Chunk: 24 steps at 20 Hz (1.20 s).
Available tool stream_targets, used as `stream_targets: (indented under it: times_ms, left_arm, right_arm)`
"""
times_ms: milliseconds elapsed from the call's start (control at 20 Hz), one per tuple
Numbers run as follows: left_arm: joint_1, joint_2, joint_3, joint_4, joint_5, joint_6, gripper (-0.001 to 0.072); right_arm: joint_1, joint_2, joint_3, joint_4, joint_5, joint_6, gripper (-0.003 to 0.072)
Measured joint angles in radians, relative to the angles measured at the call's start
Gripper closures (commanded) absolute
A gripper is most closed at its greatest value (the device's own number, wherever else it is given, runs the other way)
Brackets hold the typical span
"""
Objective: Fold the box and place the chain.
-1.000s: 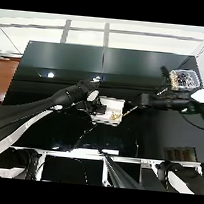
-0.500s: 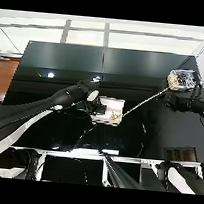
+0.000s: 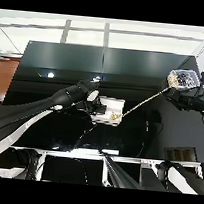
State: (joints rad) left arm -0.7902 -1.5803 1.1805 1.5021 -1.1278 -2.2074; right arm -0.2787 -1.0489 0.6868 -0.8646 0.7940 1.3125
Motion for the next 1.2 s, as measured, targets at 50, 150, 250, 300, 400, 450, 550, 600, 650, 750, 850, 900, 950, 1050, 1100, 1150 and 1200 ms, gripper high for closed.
stream_targets:
  times_ms: [50, 150, 250, 300, 400, 450, 550, 600, 650, 750, 850, 900, 950, 1050, 1100, 1150, 1200]
  left_arm:
    - [0.000, 0.000, 0.000, 0.000, 0.000, 0.000, 0.0676]
    - [0.000, 0.000, 0.000, 0.000, 0.000, 0.000, 0.0676]
    - [0.000, 0.000, 0.000, 0.000, 0.000, 0.000, 0.0676]
    - [0.000, 0.000, 0.000, 0.000, 0.000, 0.000, 0.0676]
    - [0.000, 0.000, 0.000, 0.000, 0.000, 0.000, 0.0676]
    - [0.000, 0.000, 0.000, 0.000, 0.000, 0.000, 0.0677]
    - [0.000, 0.000, 0.000, 0.000, -0.001, 0.000, 0.0676]
    - [0.000, 0.000, 0.000, 0.000, -0.001, 0.000, 0.0676]
    - [0.000, 0.000, 0.000, 0.000, -0.001, 0.000, 0.0676]
    - [0.000, 0.000, 0.000, 0.000, -0.001, 0.000, 0.0676]
    - [0.000, 0.000, 0.000, 0.000, 0.002, 0.000, 0.0676]
    - [0.000, 0.000, 0.000, 0.000, 0.003, 0.000, 0.0676]
    - [0.000, 0.000, 0.000, 0.000, 0.005, 0.000, 0.0676]
    - [0.000, 0.000, 0.000, 0.000, 0.008, 0.000, 0.0677]
    - [0.000, 0.000, 0.000, 0.000, 0.008, 0.000, 0.0677]
    - [0.000, 0.000, 0.000, 0.000, 0.009, 0.000, 0.0676]
    - [0.000, 0.000, 0.000, 0.000, 0.008, 0.000, 0.0676]
  right_arm:
    - [0.000, -0.009, 0.000, -0.001, -0.002, 0.010, -0.0017]
    - [0.000, -0.028, 0.000, -0.006, -0.006, 0.032, -0.0017]
    - [0.000, -0.050, 0.000, -0.006, -0.010, 0.048, -0.0015]
    - [0.000, -0.061, 0.000, -0.006, -0.012, 0.051, -0.0015]
    - [0.000, -0.088, 0.000, -0.006, -0.034, 0.058, -0.0014]
    - [0.000, -0.101, 0.004, -0.003, -0.057, 0.063, -0.0013]
    - [0.000, -0.135, 0.023, 0.016, -0.111, 0.068, -0.0013]
    - [0.000, -0.157, 0.039, 0.023, -0.137, 0.069, -0.0013]
    - [0.000, -0.183, 0.060, 0.027, -0.158, 0.076, -0.0013]
    - [0.000, -0.245, 0.108, 0.034, -0.179, 0.103, -0.0013]
    - [0.001, -0.309, 0.165, 0.037, -0.183, 0.131, -0.0013]
    - [0.001, -0.339, 0.193, 0.038, -0.184, 0.140, -0.0013]
    - [0.002, -0.365, 0.217, 0.039, -0.186, 0.151, -0.0013]
    - [0.001, -0.411, 0.256, 0.039, -0.183, 0.169, -0.0013]
    - [0.002, -0.433, 0.274, 0.038, -0.180, 0.177, -0.0013]
    - [0.002, -0.449, 0.289, 0.037, -0.175, 0.181, -0.0013]
    - [0.002, -0.463, 0.302, 0.037, -0.175, 0.183, -0.0013]
